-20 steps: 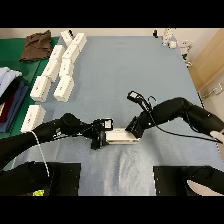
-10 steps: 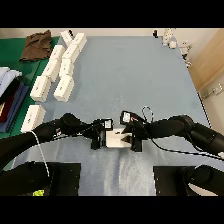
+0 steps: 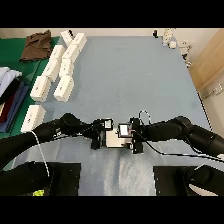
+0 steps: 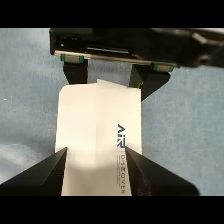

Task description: Fold the box.

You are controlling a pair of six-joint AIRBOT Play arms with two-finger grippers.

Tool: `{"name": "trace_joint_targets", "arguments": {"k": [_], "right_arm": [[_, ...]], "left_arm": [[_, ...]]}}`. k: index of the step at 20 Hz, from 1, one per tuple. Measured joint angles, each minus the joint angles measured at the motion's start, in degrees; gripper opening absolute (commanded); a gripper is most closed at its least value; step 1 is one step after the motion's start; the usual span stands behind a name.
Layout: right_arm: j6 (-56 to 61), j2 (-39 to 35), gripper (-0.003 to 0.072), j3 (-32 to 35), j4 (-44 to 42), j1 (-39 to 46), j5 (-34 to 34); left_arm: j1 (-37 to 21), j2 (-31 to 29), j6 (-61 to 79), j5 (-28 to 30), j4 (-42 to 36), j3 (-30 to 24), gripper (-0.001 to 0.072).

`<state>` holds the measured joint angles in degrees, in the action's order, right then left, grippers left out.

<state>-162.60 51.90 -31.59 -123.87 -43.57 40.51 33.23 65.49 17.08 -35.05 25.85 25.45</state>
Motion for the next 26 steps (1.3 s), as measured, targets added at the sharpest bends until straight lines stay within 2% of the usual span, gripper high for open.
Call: {"name": "trace_joint_targets", "arguments": {"k": [11, 26], "right_arm": [[-2.0, -1.5, 0.0558, 0.0, 4.2, -0.2, -3.0], [-1.2, -2.8, 0.0558, 0.0, 4.9, -0.1, -8.2]], "left_arm": [[0.0, 0.0, 0.0, 0.0, 0.0, 0.0, 0.0458], [0.0, 0.0, 0.0, 0.0, 0.0, 0.0, 0.0458]]}}
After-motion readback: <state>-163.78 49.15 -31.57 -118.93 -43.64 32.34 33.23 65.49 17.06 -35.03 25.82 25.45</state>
